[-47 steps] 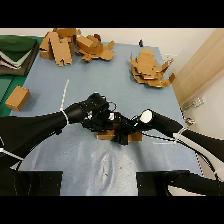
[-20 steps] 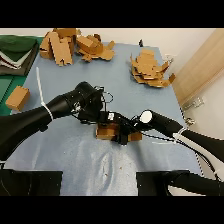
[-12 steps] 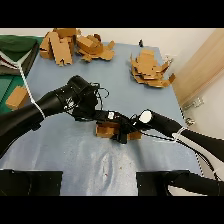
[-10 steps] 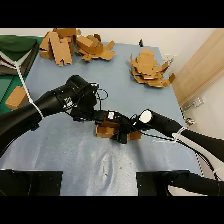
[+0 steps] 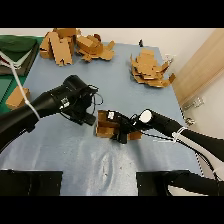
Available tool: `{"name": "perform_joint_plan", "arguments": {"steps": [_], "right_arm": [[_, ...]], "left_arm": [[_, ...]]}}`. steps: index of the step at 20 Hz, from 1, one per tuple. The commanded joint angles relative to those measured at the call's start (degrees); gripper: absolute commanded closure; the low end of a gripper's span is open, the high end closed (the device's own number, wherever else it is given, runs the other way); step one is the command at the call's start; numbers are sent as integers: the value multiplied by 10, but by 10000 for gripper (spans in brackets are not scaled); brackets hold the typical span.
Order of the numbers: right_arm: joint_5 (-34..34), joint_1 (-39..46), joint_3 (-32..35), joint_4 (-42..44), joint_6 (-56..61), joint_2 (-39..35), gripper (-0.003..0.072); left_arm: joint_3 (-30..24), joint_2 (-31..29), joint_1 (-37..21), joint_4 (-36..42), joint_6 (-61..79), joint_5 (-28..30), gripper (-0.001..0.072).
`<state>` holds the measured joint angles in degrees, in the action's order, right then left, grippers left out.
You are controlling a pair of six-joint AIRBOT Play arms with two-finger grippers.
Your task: Fold the box.
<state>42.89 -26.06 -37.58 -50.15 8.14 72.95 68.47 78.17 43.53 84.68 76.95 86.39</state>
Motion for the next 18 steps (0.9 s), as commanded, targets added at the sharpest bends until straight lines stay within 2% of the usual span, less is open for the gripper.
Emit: {"name": "perform_joint_plan", "arguments": {"steps": [1, 2, 4, 6, 8, 10, 11, 12, 18], "right_arm": [[2, -1, 0, 0, 0, -1, 100], [2, -1, 0, 0, 0, -1, 101], [2, -1, 0, 0, 0, -1, 101], [2, -1, 0, 0, 0, -1, 101], [1, -1, 0, 0, 0, -1, 101], [-1, -1, 0, 0, 0, -1, 101], [1, -1, 0, 0, 0, -1, 101], [2, -1, 0, 0, 0, -1, 100], [1, -1, 0, 0, 0, -1, 101]], "left_arm": [[-68, -40, -35, -58, 151, -50, 698], [-91, -49, -63, -12, 238, -91, 698], [-122, -47, -135, 160, 451, -181, 698], [-121, -29, -202, 296, 613, -235, 698], [-120, -17, -246, 367, 759, -274, 697], [-120, -14, -252, 381, 887, -279, 695], [-120, -14, -247, 381, 906, -281, 562], [-120, -14, -239, 381, 908, -282, 5], [-132, -10, -161, 403, 883, -255, 11]]}}
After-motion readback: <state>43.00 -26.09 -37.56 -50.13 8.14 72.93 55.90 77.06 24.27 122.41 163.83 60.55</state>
